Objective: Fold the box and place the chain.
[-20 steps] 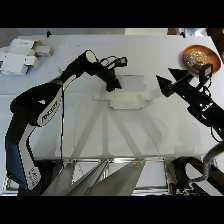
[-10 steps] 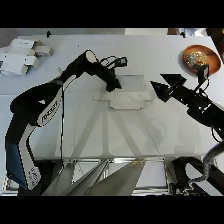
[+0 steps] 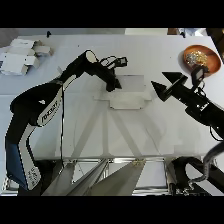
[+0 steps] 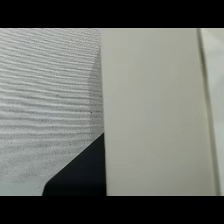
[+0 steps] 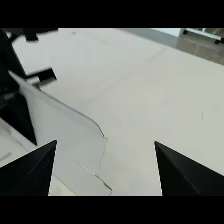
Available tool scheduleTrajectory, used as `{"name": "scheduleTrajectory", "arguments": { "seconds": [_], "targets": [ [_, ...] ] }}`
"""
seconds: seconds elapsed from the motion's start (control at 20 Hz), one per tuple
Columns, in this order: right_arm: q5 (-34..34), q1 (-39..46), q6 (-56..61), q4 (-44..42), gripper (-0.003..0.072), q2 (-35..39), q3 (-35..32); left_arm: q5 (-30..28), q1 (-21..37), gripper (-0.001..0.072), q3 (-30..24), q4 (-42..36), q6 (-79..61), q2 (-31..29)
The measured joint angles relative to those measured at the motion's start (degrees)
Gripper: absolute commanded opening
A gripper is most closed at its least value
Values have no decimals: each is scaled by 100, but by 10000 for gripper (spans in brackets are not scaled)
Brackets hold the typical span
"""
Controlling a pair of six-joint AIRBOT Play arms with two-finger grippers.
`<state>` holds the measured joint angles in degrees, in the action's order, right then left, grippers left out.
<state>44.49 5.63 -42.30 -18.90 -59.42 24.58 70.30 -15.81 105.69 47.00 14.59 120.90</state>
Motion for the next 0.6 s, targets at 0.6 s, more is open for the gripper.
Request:
{"name": "scheduleTrajectory", "arguments": {
  "seconds": [0.6],
  "targets": [
    [-11, -568, -74, 2612, 690, -57, 72, 0, 0, 14, 0, 0, 0, 0]
  ]
}}
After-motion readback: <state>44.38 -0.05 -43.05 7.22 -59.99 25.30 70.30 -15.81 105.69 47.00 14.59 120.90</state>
